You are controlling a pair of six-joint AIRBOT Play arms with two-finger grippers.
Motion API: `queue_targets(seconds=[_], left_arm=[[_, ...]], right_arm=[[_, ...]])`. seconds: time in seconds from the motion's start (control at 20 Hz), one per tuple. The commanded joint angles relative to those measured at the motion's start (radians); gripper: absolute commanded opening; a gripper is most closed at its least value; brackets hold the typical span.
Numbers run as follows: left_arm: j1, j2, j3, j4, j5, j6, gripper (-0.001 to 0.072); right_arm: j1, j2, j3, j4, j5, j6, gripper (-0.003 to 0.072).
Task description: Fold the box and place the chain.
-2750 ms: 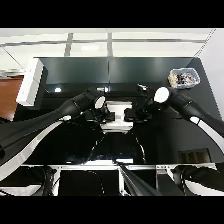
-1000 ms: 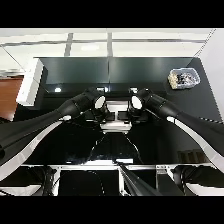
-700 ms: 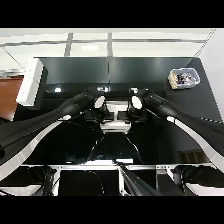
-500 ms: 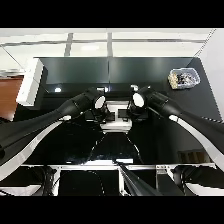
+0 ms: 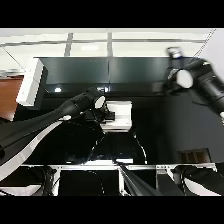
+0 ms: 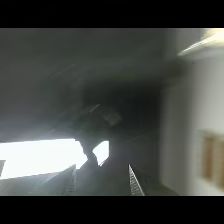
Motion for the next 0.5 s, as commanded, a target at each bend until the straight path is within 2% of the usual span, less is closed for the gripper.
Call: queue_targets(seconds=[0.0, 0.1, 0.2, 0.3, 0.45], left_arm=[[0.004, 0.0, 0.0, 0.008, 0.025, 0.0, 0.0031], [0.014, 0.0, 0.0, 0.008, 0.014, 0.0, 0.0031], [0.029, 0.0, 0.0, 0.011, -0.002, 0.004, 0.0031], [0.045, 0.0, 0.0, 0.011, -0.015, 0.004, 0.0031], [0.058, 0.0, 0.0, 0.011, -0.01, 0.004, 0.0031]], right_arm=[[-0.225, -0.014, -0.032, -0.111, -0.177, -0.015, 0.072], [-0.335, -0.101, -0.018, -0.001, -0.312, -0.023, 0.072], [-0.404, -0.219, 0.071, 0.109, -0.349, -0.023, 0.072], [-0.446, -0.378, 0.251, 0.147, -0.28, -0.021, 0.072], [-0.479, -0.6, 0.566, 0.143, -0.065, 0.058, 0.0718]])
